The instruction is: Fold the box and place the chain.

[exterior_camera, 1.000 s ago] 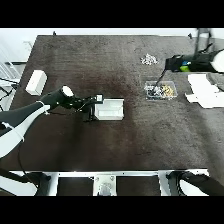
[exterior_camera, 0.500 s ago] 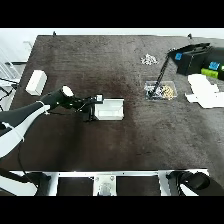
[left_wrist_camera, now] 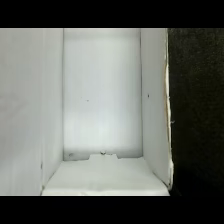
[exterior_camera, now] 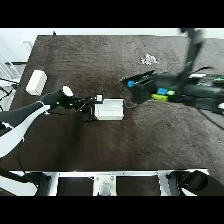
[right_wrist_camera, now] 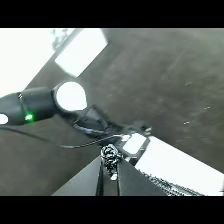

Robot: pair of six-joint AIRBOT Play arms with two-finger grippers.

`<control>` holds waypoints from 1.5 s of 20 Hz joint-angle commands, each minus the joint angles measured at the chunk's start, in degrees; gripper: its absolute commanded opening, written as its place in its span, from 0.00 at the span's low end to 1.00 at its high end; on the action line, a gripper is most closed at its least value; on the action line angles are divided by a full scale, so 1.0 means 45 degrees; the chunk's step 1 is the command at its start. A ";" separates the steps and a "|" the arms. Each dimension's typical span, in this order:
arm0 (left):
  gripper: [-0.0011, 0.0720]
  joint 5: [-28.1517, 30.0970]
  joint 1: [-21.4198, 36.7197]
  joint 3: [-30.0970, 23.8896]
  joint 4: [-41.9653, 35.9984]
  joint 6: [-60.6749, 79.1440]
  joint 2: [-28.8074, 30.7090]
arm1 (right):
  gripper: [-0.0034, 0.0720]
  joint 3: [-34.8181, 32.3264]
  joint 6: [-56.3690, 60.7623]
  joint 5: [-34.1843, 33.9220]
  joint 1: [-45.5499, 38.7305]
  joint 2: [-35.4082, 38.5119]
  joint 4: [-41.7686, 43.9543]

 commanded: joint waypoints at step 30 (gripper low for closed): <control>0.67 0.0005 0.0005 0.0000 0.0005 0.0005 0.0000 | 0.05 -0.2788 -0.0345 -0.1923 0.0243 -0.2312 -0.0933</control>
